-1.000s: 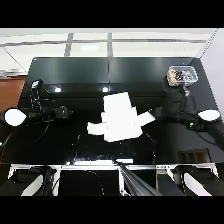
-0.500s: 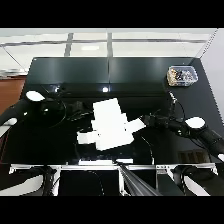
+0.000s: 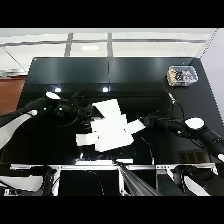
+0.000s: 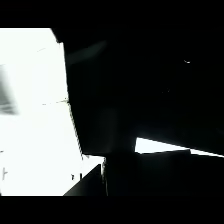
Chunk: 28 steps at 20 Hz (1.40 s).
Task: Fold the box and place the chain.
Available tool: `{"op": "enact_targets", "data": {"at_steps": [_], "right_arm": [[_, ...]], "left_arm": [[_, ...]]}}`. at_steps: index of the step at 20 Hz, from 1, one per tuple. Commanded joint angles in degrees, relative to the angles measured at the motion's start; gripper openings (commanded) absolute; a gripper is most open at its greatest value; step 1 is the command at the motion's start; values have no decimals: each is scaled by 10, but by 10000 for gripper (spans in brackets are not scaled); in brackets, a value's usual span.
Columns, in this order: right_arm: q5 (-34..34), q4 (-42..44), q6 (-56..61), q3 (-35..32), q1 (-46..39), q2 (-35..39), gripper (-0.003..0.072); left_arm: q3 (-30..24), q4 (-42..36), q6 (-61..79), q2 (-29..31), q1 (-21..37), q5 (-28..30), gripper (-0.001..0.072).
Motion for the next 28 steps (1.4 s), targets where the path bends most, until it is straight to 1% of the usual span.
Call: {"op": "enact_targets", "data": {"at_steps": [1, 2, 3, 4, 5, 6, 7, 8, 12, 13, 15, 16, 17, 18, 21, 23, 24, 25, 26, 27, 28], "right_arm": [[11, -8, 0, 0, 1, 0, 17], [14, -12, 0, 0, 1, 0, 17], [15, -16, 0, 0, 1, 0, 17], [16, -16, 0, 0, 1, 0, 17], [16, -17, 0, 0, 1, 0, 17], [16, -18, 0, 0, 1, 0, 16], [16, -19, 0, 0, 1, 0, 17], [16, -19, 0, 0, 1, 0, 17], [15, -19, 0, 0, 1, 0, 16], [15, -19, 0, 0, 1, 0, 17], [10, -20, 0, 0, 1, 0, 19], [9, -26, 0, 0, 0, 0, 134], [9, -44, -6, 4, -5, 0, 496], [13, -72, -4, 14, -12, 0, 653], [69, -148, -2, 64, -52, 0, 652], [97, -190, -2, 103, -80, 1, 649], [106, -205, -10, 120, -92, 1, 647], [107, -214, -19, 134, -99, 1, 647], [101, -218, -33, 145, -102, 1, 647], [89, -221, -48, 152, -102, 1, 647], [71, -221, -51, 155, -102, 1, 648]], "left_arm": [[50, 12, 57, -47, -11, -115, 488], [70, 42, 57, -55, -12, -131, 454], [91, 80, 61, -64, -13, -148, 357], [110, 111, 74, -72, -17, -168, 292], [128, 133, 89, -80, -23, -189, 268], [141, 142, 93, -85, -28, -196, 267], [152, 143, 100, -89, -36, -197, 264], [162, 143, 109, -91, -45, -192, 217], [182, 156, 114, -91, -76, -188, 198], [182, 157, 114, -91, -79, -186, 166], [182, 157, 116, -91, -79, -183, 56], [182, 157, 116, -91, -76, -183, 48], [183, 156, 115, -91, -73, -183, 29], [183, 152, 113, -90, -70, -184, 29], [182, 154, 113, -67, -70, -187, 28], [179, 156, 120, -29, -70, -179, 28], [170, 152, 134, 1, -71, -162, 28], [158, 151, 160, 35, -73, -141, 28], [138, 150, 192, 74, -76, -108, 28], [114, 150, 233, 113, -79, -62, 28], [83, 150, 276, 153, -83, 0, 28]]}}
